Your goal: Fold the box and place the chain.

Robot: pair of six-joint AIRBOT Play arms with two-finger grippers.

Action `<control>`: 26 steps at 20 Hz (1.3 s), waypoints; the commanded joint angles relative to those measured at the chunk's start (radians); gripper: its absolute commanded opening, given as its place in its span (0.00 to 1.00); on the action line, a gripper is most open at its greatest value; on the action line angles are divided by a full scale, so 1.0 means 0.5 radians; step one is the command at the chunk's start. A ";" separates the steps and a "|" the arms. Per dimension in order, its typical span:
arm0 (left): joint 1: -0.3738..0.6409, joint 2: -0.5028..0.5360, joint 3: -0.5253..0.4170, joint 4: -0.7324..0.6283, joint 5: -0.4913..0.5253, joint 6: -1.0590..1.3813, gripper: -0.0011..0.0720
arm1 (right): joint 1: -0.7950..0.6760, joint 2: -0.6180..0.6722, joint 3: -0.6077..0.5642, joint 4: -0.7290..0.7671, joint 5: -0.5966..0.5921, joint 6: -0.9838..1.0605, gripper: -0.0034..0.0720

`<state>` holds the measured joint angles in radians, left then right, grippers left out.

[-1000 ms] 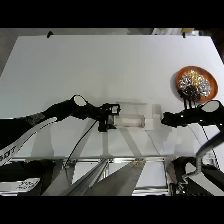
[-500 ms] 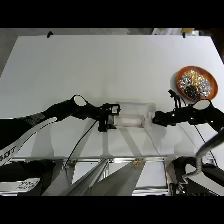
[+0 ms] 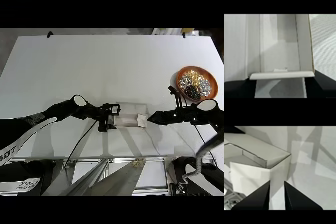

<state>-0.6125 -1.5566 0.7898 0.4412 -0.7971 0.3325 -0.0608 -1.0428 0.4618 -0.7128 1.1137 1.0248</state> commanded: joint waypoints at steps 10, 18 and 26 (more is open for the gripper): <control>0.000 0.002 -0.001 0.001 0.000 0.000 0.30 | 0.578 0.038 0.076 -0.450 -0.414 0.775 0.50; 0.000 0.002 -0.001 0.001 0.001 0.000 0.30 | 1.180 -0.213 0.484 -1.138 -0.372 1.753 0.50; 0.000 0.002 -0.001 0.001 0.000 0.000 0.30 | 1.364 -0.507 0.692 -1.565 -0.134 2.334 0.50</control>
